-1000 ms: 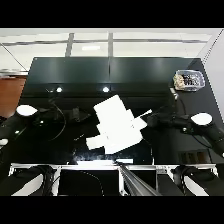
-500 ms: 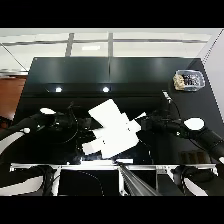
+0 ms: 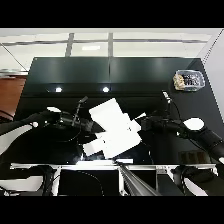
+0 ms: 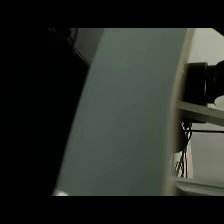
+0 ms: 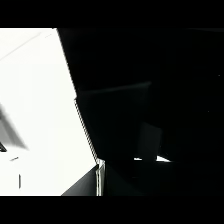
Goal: Fold the box and place the chain.
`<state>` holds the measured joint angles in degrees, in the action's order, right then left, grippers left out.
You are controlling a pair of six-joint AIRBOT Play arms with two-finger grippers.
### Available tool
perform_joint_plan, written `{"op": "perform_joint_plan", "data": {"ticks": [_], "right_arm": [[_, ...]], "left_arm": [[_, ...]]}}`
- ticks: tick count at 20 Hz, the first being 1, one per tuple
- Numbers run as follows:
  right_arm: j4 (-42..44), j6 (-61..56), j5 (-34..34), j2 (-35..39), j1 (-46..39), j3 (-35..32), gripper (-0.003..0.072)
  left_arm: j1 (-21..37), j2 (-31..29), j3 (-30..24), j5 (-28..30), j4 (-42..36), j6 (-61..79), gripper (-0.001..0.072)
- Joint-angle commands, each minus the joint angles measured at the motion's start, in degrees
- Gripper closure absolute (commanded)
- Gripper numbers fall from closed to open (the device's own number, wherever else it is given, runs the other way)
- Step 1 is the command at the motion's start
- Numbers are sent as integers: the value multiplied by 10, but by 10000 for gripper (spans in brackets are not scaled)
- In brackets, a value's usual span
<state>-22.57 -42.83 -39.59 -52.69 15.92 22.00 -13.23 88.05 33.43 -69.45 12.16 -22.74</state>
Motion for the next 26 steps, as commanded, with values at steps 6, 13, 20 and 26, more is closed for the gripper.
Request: {"op": "perform_joint_plan", "data": {"ticks": [6, 13, 20, 26], "right_arm": [[-89, -5, -135, 0, -72, 39, -17], [-305, 50, -342, 0, -219, 185, -16], [-323, 209, -259, 0, -84, 125, -17], [-324, 286, -174, -2, 53, 63, -16]], "left_arm": [[1, 18, 30, -52, 63, 31, 680], [-27, -25, 96, -13, 153, 49, 686], [-137, -100, 95, 176, 280, 227, 682], [-128, -97, 95, 184, 279, 226, 681]]}}
